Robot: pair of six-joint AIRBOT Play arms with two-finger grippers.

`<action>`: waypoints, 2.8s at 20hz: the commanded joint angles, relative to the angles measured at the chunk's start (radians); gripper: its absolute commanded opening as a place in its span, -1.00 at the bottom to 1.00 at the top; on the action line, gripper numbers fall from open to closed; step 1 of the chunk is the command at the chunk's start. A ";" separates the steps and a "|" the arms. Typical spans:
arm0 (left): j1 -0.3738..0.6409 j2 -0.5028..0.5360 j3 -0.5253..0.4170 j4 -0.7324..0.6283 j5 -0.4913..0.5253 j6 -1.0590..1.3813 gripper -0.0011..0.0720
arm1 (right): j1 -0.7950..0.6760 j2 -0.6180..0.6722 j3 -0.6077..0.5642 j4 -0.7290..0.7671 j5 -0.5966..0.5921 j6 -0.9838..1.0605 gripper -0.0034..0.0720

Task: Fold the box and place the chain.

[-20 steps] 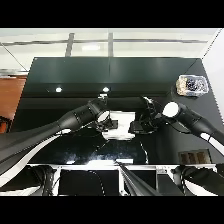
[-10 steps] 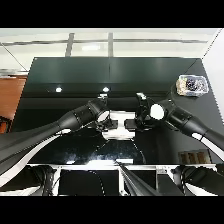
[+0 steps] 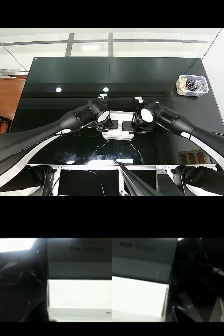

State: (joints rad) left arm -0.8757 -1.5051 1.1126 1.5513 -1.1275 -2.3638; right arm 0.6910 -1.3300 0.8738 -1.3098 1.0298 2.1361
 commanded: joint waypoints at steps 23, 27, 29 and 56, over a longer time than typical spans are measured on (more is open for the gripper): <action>0.001 0.000 0.001 0.000 -0.002 0.000 -0.90 | 0.021 -0.059 0.038 -0.052 0.040 0.064 -0.39; 0.001 0.000 0.001 0.000 -0.003 0.000 -0.90 | 0.021 -0.059 0.048 -0.050 0.037 0.068 -0.87; 0.001 0.000 0.001 0.000 -0.003 0.000 -0.90 | 0.021 -0.059 0.048 -0.049 0.039 0.068 -0.87; 0.001 0.000 0.001 0.001 -0.006 0.000 -0.90 | -0.805 0.307 -0.054 -0.560 -0.423 0.131 1.00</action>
State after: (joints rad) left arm -0.8757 -1.5051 1.1130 1.5517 -1.1336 -2.3638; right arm 0.0673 -0.9451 0.8371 -2.0346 0.8471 2.1727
